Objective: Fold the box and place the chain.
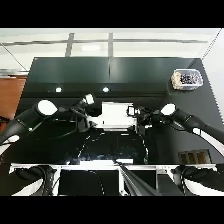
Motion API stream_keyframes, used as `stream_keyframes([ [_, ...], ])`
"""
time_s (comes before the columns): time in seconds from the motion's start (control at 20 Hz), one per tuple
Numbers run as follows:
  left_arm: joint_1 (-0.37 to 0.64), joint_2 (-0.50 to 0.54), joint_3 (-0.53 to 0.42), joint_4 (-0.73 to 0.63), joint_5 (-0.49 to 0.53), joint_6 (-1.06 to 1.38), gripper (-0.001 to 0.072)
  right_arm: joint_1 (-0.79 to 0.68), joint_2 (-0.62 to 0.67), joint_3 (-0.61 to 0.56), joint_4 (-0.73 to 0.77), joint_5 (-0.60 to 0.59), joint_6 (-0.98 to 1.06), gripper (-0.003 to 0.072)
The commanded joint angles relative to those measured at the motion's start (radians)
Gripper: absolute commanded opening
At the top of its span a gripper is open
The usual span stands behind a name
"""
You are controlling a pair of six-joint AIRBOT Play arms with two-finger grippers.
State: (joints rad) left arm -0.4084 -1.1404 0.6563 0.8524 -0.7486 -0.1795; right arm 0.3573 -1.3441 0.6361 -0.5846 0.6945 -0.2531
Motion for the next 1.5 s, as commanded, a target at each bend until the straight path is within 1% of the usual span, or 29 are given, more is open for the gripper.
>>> stream_keyframes([
  [0.0,-0.097,-0.035,0.002,0.241,0.111,0.070,0.0711,0.001,-0.001,-0.001,0.000,0.001,0.000,0.0477],
  [0.05,-0.094,-0.043,0.008,0.213,0.111,0.064,0.0711,0.001,-0.001,-0.001,0.000,0.001,0.000,0.0477],
  [0.15,-0.067,-0.074,0.037,0.119,0.036,0.075,0.0711,0.001,-0.001,-0.001,0.000,0.001,0.000,0.0478],
  [0.25,-0.045,-0.106,0.074,0.100,-0.022,0.087,0.0710,0.001,-0.001,-0.001,0.000,0.001,0.000,0.0478],
  [0.35,-0.044,-0.129,0.100,0.040,-0.061,0.097,0.0699,0.001,-0.001,-0.001,0.000,0.001,0.000,0.0477],
  [0.45,-0.048,-0.146,0.111,-0.016,-0.097,0.140,0.0689,0.001,-0.001,-0.001,0.000,0.001,0.000,0.0477],
  [0.55,-0.048,-0.158,0.112,-0.019,-0.122,0.140,0.0664,0.001,-0.001,-0.001,0.000,0.001,0.000,0.0477],
  [0.65,-0.047,-0.164,0.112,-0.011,-0.147,0.143,0.0322,0.001,-0.001,-0.001,0.000,0.001,0.000,0.0477],
  [0.7,-0.048,-0.166,0.112,-0.012,-0.142,0.144,0.0240,0.001,-0.001,-0.001,0.000,0.001,0.000,0.0477],
  [0.95,-0.048,-0.168,0.112,-0.021,-0.090,0.144,0.0237,0.001,-0.001,-0.001,0.000,0.001,0.000,0.0477],
  [1.15,-0.048,-0.167,0.112,-0.019,-0.100,0.143,0.0239,0.001,-0.001,-0.001,0.000,0.001,0.000,0.0477],
  [1.3,-0.046,-0.167,0.113,0.016,-0.101,0.141,0.0238,0.001,-0.001,-0.001,0.000,0.001,0.000,0.0477],
  [1.45,-0.047,-0.168,0.113,0.020,-0.072,0.120,0.0239,0.001,-0.001,-0.001,0.000,0.001,0.000,0.0478],
])
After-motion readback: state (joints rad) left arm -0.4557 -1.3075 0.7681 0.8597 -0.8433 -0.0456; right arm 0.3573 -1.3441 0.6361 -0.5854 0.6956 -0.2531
